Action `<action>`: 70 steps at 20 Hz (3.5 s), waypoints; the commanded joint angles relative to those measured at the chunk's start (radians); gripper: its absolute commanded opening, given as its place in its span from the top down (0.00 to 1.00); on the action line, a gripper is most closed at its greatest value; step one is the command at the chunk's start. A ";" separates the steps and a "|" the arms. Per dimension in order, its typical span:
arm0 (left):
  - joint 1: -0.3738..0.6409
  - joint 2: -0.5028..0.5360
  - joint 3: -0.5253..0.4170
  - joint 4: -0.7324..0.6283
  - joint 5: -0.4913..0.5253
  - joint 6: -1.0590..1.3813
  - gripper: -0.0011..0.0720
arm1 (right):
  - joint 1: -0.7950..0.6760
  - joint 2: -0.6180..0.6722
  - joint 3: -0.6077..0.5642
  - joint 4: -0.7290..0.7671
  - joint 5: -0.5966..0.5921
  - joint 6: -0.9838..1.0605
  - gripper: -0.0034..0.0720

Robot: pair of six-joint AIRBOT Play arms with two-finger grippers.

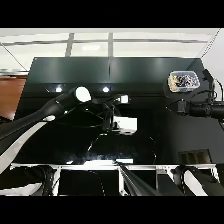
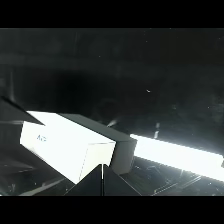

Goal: Fold the box and place the chain.

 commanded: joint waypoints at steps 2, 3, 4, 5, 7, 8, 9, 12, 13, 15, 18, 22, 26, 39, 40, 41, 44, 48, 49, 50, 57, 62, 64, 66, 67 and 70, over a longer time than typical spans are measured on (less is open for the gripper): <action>-0.031 -0.080 0.082 0.010 -0.003 -0.063 0.01 | -0.002 0.001 0.001 -0.005 -0.001 0.000 0.93; -0.031 -0.086 0.086 0.010 -0.009 -0.072 0.01 | -0.002 0.001 0.001 -0.005 -0.002 -0.001 0.93; -0.031 -0.092 0.087 0.010 -0.017 -0.076 0.01 | -0.002 0.001 0.001 -0.005 -0.002 -0.001 0.93; -0.031 -0.097 0.087 0.010 -0.033 -0.076 0.01 | -0.002 0.001 0.001 -0.005 -0.002 -0.001 0.93; -0.031 -0.101 0.087 0.019 -0.052 -0.090 0.01 | -0.002 0.001 0.001 -0.005 -0.002 -0.002 0.93; -0.031 -0.101 0.087 0.018 -0.053 -0.090 0.01 | -0.002 0.001 0.001 -0.005 -0.002 -0.003 0.93; -0.031 -0.101 0.087 0.018 -0.053 -0.090 0.01 | -0.002 0.001 0.001 -0.005 -0.002 -0.004 0.93; -0.034 -0.101 0.087 0.020 -0.050 -0.090 0.01 | -0.002 0.001 0.001 -0.005 -0.003 -0.004 0.93; -0.037 -0.101 0.087 0.022 -0.048 -0.089 0.01 | -0.002 0.001 0.001 -0.005 -0.003 -0.004 0.93; -0.044 -0.101 0.087 0.026 -0.045 -0.088 0.01 | -0.002 0.001 0.001 -0.005 -0.003 -0.004 0.93; -0.060 -0.101 0.087 0.085 -0.044 -0.082 0.01 | -0.002 0.001 0.001 -0.005 -0.003 -0.003 0.93; -0.079 -0.101 0.087 0.142 -0.019 -0.082 0.01 | -0.002 0.001 0.001 -0.005 -0.006 -0.003 0.93; -0.115 -0.103 0.087 0.169 0.066 -0.081 0.01 | -0.002 0.001 0.001 -0.005 -0.010 -0.003 0.93; -0.095 -0.057 0.089 0.370 0.035 -0.350 0.61 | -0.002 0.001 0.001 -0.005 -0.022 0.004 0.93; -0.061 -0.023 0.089 0.439 0.017 -0.440 0.61 | -0.002 0.001 0.001 -0.005 -0.021 0.006 0.93; -0.015 0.007 0.089 0.500 0.002 -0.534 0.61 | -0.002 0.001 0.001 -0.005 -0.021 0.011 0.93; 0.221 0.085 0.089 0.622 -0.045 -0.744 0.61 | -0.002 0.001 0.001 -0.005 -0.021 0.013 0.93; 0.633 0.045 0.182 0.634 -0.057 -0.977 0.61 | -0.002 0.001 0.001 -0.004 -0.021 0.042 0.93; 0.725 0.010 0.235 0.634 -0.061 -1.025 0.61 | -0.002 0.001 0.001 -0.004 -0.016 0.050 0.93; 0.800 -0.028 0.291 0.634 -0.065 -1.051 0.61 | -0.002 0.001 0.001 -0.003 -0.011 0.057 0.93; 0.982 -0.377 0.679 0.615 -0.045 -1.015 0.61 | -0.002 0.001 0.001 -0.003 -0.006 0.109 0.93; 0.947 -0.600 0.910 0.680 -0.042 -0.995 0.61 | -0.002 0.001 0.001 0.008 -0.033 0.116 0.93; 0.944 -0.637 0.947 0.687 -0.044 -0.983 0.51 | -0.002 0.001 0.001 0.013 -0.035 0.116 0.93; 0.940 -0.625 0.946 0.700 -0.032 -1.015 0.01 | -0.002 0.001 0.001 0.012 -0.035 0.116 0.93; 0.940 -0.607 0.947 0.703 -0.048 -1.035 0.01 | -0.002 0.001 0.001 0.012 -0.035 0.116 0.93; 0.929 -0.516 0.953 0.699 -0.151 -1.091 0.01 | -0.002 0.001 0.001 0.013 -0.035 0.116 0.93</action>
